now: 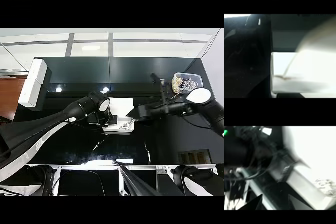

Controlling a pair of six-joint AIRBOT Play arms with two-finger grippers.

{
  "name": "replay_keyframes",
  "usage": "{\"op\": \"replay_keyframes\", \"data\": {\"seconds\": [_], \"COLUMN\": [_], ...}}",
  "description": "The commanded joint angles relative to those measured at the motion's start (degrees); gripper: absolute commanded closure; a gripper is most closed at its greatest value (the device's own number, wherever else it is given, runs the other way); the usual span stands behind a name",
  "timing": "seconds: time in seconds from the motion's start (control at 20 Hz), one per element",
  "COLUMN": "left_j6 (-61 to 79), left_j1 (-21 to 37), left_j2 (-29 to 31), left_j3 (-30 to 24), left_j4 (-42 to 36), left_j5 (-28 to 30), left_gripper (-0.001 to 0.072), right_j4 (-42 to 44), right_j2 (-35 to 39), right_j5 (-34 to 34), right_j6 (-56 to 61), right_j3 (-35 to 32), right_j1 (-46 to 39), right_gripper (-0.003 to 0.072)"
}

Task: Fold the box and place the chain.

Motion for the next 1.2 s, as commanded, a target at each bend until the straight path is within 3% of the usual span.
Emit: {"op": "replay_keyframes", "data": {"seconds": [0.0,0.1,0.3,0.35,0.55,0.8,0.85,0.9,1.0,1.1,1.15], "left_j6": [0.0,0.0,0.0,0.0,0.0,0.0,0.0,0.0,0.0,0.0,0.0], "left_j1": [0.0,0.0,0.0,0.0,0.0,0.0,0.0,0.0,0.0,0.0,0.0], "left_j2": [0.0,0.0,0.0,0.0,0.0,0.0,0.0,0.0,0.0,0.0,0.0], "left_j3": [0.0,0.0,0.0,0.0,0.0,0.0,0.0,0.0,0.0,0.0,0.0], "left_j4": [0.0,0.0,0.0,0.0,0.0,0.0,0.0,0.0,0.0,0.0,0.0], "left_j5": [0.0,0.0,0.0,0.0,0.0,-0.1,-0.1,-0.1,-0.1,-0.1,-0.1], "left_gripper": [0.0676,0.0676,0.0676,0.0676,0.0676,0.0676,0.0676,0.0676,0.0676,0.0676,0.0676], "right_j4": [-5.4,-14.2,-37.6,-40.9,-38.0,-36.7,-36.7,-36.7,-36.7,-36.7,-36.7], "right_j2": [0.5,0.5,0.2,-0.7,-8.3,-17.9,-18.6,-19.0,-19.8,-20.7,-21.0], "right_j5": [3.2,-0.3,-22.0,-26.3,-33.6,-35.6,-36.7,-37.8,-38.8,-38.8,-38.8], "right_j6": [-0.8,-0.4,17.1,21.0,20.9,20.9,20.9,20.9,20.9,20.9,20.9], "right_j3": [0.0,-0.1,-3.2,-3.8,-1.7,4.9,5.3,5.3,5.3,5.3,5.3], "right_j1": [-10.9,-17.3,-22.4,-22.7,-22.8,-22.8,-22.8,-22.8,-22.8,-22.8,-22.8], "right_gripper": [0.0308,0.0309,0.0287,-0.0032,-0.0034,-0.0032,0.0001,0.0108,0.0204,0.0206,0.0281]}}
